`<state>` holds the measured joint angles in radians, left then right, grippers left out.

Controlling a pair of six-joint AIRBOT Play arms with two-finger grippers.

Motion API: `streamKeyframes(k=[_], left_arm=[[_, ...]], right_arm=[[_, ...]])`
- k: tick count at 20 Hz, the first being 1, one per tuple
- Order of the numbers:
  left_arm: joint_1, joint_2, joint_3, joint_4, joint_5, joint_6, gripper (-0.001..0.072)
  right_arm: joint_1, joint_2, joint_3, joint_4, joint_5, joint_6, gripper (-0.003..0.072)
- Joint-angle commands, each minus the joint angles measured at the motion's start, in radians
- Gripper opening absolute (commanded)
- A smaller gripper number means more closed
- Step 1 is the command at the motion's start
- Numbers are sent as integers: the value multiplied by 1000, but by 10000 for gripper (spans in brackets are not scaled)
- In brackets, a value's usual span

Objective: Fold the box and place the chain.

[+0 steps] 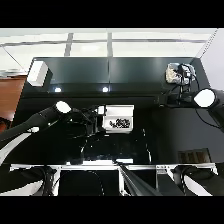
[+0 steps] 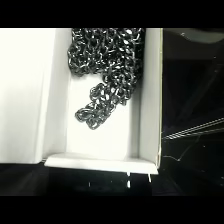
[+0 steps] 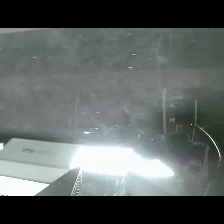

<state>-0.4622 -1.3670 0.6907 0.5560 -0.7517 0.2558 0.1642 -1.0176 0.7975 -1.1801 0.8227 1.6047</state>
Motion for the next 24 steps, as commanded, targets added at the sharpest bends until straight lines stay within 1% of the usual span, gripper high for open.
streamKeyframes(k=[1, 2, 3, 4, 5, 7, 9, 10, 11, 13, 15, 16, 19, 24], left_arm=[[-10, -6, 1, 0, 11, 6, 504], [-11, -6, 1, 0, 10, 6, 379], [-11, -6, 1, 0, 11, 6, 356], [-11, -6, 1, 1, 11, 6, 356], [-11, -6, 1, 1, 11, 6, 356], [-11, -6, 1, 1, 11, 6, 356], [-11, -6, 1, 1, 11, 6, 356], [-11, -6, 1, 0, 11, 6, 356], [-11, -6, 1, 0, 11, 6, 356], [-11, -7, 1, 0, 11, 6, 356], [-11, -7, 1, 1, 11, 6, 356], [-11, -7, 1, 0, 11, 6, 356], [-11, -7, 1, 0, 11, 6, 356], [-11, -7, 1, 0, 11, 6, 356]], right_arm=[[60, -17, 0, 1, -50, 0, 305], [78, -29, 0, 2, -71, 0, 308], [97, -42, 0, 20, -96, 0, 466], [116, -59, 0, 66, -128, -16, 711], [135, -79, 0, 138, -161, -64, 711], [161, -129, 0, 338, -196, -222, 710], [179, -167, 0, 512, -166, -474, 703], [182, -169, 0, 551, -133, -614, 703], [183, -165, 4, 566, -81, -772, 703], [182, -163, 25, 544, 62, -1058, 703], [185, -163, 30, 529, 127, -1197, 703], [192, -163, 30, 513, 143, -1237, 703], [231, -168, 29, 457, 142, -1303, 703], [249, -176, 29, 450, 161, -1339, 702]])
